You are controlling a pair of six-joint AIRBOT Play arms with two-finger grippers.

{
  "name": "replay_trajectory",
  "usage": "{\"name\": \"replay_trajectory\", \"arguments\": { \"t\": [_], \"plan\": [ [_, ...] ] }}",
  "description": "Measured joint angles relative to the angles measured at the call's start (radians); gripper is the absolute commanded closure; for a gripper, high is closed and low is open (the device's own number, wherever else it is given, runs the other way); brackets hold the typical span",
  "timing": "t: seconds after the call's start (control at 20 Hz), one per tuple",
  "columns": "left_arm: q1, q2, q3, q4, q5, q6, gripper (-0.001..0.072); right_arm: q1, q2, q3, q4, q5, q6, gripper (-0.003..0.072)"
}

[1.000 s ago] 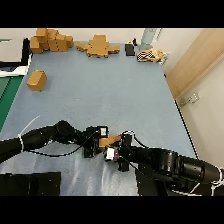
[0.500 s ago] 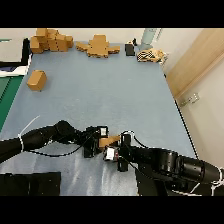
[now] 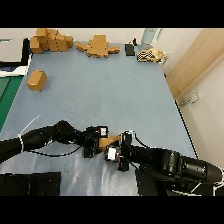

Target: Fold the box.

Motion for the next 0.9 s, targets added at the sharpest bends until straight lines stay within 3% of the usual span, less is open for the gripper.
{"name": "replay_trajectory", "arguments": {
  "t": [0.2, 0.25, 0.3, 0.6, 0.9],
  "plan": [
    [0.000, 0.000, 0.000, 0.000, 0.000, 0.000, 0.0236, 0.000, 0.021, 0.000, 0.015, -0.013, 0.010, 0.0441],
    [0.000, 0.000, 0.000, 0.000, 0.000, 0.000, 0.0236, 0.000, 0.024, 0.000, 0.043, -0.013, 0.028, 0.0590],
    [0.000, 0.000, 0.000, 0.000, 0.000, 0.000, 0.0236, 0.000, 0.029, 0.000, 0.096, -0.011, 0.065, 0.0683],
    [0.000, 0.000, 0.000, 0.000, 0.000, 0.000, 0.0236, -0.001, 0.040, -0.006, 0.528, 0.071, 0.393, 0.0685],
    [0.000, 0.000, 0.000, 0.000, 0.000, 0.000, 0.0236, -0.059, 0.076, -0.153, 0.655, 0.455, 0.841, 0.0685]
  ]
}}
